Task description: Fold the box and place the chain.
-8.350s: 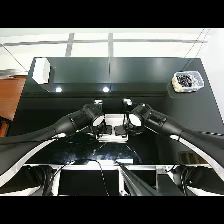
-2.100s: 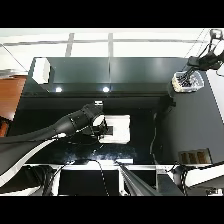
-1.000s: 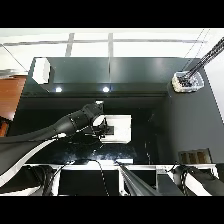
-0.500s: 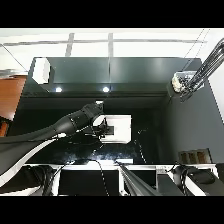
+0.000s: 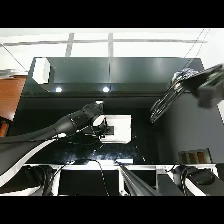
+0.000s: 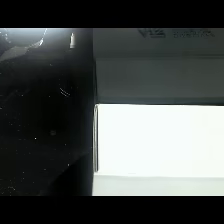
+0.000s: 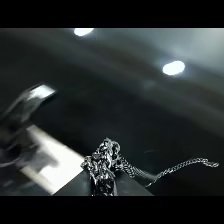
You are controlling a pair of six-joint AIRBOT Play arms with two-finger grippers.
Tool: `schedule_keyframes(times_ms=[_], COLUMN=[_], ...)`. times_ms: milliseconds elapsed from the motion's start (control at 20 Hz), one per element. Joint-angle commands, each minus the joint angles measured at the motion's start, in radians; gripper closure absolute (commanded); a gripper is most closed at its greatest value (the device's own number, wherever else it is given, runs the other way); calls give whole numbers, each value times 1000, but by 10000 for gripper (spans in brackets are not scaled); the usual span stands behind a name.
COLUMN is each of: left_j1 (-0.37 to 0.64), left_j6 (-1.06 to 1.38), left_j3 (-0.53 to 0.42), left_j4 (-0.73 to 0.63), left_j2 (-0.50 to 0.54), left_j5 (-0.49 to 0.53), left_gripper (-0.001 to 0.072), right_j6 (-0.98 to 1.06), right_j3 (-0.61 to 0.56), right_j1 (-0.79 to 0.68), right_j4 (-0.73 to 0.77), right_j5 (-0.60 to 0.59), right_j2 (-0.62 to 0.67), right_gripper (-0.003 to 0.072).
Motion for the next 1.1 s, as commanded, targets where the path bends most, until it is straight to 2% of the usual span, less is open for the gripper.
schedule_keyframes(times_ms=[0, 250, 450, 750, 900, 1050], left_j1=[-1, -1, -1, -1, -1, -1], left_j6=[0, 0, 0, 0, 0, 0], left_j3=[0, 0, 0, 0, 0, 0], left_j4=[0, -1, -1, -2, -2, -2], left_j2=[0, 0, 0, 0, 0, 0], left_j5=[2, 1, 2, 1, 0, 0], left_gripper=[677, 676, 677, 677, 677, 677], right_j6=[-26, -26, -26, -26, -27, -22], right_j3=[-120, -227, -297, -308, -311, -360], right_j1=[35, 109, 165, 263, 275, 274], right_j4=[161, 186, 221, 230, 248, 193], right_j5=[-61, -129, -229, -315, -318, -319], right_j2=[0, -9, -26, -72, -92, -101], right_gripper=[667, 667, 667, 667, 666, 666])
